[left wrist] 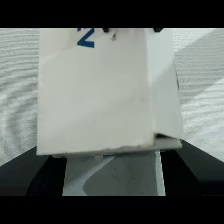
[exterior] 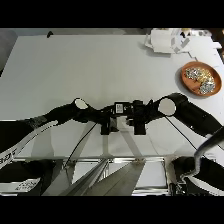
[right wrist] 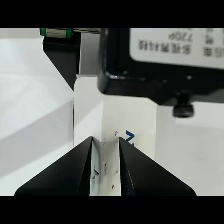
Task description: Fold the box and place the chain.
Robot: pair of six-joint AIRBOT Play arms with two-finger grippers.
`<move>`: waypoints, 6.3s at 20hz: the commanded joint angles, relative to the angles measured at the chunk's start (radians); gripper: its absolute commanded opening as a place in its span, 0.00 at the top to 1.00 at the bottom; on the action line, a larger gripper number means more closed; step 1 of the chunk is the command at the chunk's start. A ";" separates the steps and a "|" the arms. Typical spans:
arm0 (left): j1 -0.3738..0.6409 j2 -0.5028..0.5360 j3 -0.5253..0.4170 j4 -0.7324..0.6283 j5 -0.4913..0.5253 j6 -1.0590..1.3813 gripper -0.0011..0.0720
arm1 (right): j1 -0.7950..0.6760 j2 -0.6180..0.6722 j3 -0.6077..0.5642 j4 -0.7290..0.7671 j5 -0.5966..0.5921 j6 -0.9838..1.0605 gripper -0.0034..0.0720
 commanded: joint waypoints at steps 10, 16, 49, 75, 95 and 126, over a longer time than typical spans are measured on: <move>0.001 0.001 0.000 0.002 0.000 0.000 0.79 | -0.002 0.018 -0.068 0.008 -0.022 0.001 0.74; 0.001 0.001 0.000 0.002 0.000 0.000 0.79 | -0.002 0.044 -0.086 0.049 -0.025 0.001 0.50; 0.001 0.001 0.000 0.002 0.000 0.000 0.79 | -0.002 0.055 -0.162 0.144 -0.079 0.033 0.93; 0.001 0.001 0.000 0.002 0.000 0.000 0.79 | -0.651 0.378 -0.175 -0.341 0.420 0.964 0.93; 0.001 0.001 0.000 -0.003 0.000 0.001 0.81 | -0.652 0.378 -0.175 -0.341 0.420 0.964 0.93; 0.858 0.319 -0.001 0.881 -0.048 -1.182 0.65 | -0.651 0.378 -0.175 -0.341 0.420 0.964 0.93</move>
